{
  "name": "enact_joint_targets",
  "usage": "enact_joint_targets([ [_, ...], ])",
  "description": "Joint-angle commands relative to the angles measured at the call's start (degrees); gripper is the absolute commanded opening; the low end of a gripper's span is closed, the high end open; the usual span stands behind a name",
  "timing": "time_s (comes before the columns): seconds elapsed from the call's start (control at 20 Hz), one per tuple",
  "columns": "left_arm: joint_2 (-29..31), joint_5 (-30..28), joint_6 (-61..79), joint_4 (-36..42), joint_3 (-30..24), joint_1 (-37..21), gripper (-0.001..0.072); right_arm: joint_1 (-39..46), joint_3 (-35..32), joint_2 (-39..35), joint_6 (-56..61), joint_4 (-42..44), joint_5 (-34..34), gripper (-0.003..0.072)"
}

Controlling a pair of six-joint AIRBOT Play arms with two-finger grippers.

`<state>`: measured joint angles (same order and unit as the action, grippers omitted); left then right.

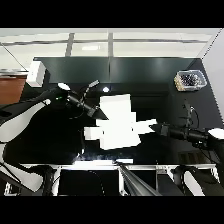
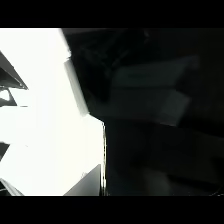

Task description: Fold the box and place the chain.

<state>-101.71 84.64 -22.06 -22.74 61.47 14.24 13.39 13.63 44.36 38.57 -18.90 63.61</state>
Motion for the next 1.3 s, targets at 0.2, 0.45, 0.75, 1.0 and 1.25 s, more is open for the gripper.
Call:
enact_joint_targets([
  [0.2, 3.5, -0.5, 4.6, -5.0, 0.2, 0.4, 0.002, 0.7, 8.9, -0.1, 0.1, -10.4, 0.9, 0.071],
  [0.45, 23.6, -16.9, 15.7, -3.4, -12.7, 4.3, 0.0023, -1.6, 23.2, -0.1, -2.4, -20.7, 6.8, 0.0708],
  [0.75, 30.8, -29.1, 39.7, -2.8, -24.5, 8.3, 0.0025, -17.8, 23.3, 0.0, -9.0, -27.9, -3.0, 0.0708],
  [1.0, 27.7, -44.0, 39.8, -5.9, -23.8, 12.1, 0.0026, -30.3, 22.9, 0.1, -9.1, -42.4, -8.9, 0.0708],
  [1.25, 22.0, -41.3, 39.7, -6.0, -21.4, 12.1, 0.0027, -33.3, 19.8, 1.2, -9.1, -42.4, -13.6, 0.0708],
])
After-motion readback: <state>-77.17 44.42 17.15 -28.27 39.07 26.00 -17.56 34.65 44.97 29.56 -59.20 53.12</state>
